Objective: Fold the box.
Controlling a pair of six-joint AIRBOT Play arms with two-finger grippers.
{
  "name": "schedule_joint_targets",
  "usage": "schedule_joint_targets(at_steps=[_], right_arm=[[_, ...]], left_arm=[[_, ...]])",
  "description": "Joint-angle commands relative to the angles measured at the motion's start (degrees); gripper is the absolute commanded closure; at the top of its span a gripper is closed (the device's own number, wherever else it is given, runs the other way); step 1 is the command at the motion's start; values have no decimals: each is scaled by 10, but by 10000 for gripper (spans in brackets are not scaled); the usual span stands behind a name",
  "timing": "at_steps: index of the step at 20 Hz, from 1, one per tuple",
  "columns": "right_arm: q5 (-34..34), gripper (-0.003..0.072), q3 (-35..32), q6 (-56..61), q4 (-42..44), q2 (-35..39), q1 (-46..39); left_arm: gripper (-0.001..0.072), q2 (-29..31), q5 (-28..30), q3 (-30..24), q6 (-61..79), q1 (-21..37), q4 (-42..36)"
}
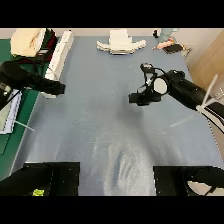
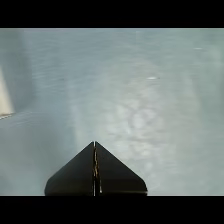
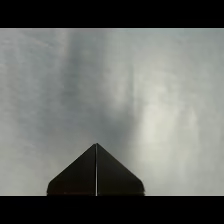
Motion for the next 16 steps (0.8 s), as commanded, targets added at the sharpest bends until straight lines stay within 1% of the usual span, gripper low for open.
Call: schedule_joint_targets(at_steps=[1, 4, 7, 16], right_arm=[[24, 684, 108, -53, 64, -83, 0], [28, 683, 159, -66, 99, -121, 0], [25, 683, 170, -66, 130, -128, 0], [27, 683, 170, -66, 134, -128, 0]], left_arm=[[694, -54, -9, 23, -78, -103, 3], [694, -97, -7, 33, -96, -152, 3], [694, -106, 2, 34, -93, -183, 3], [694, -106, 3, 34, -93, -186, -2]])
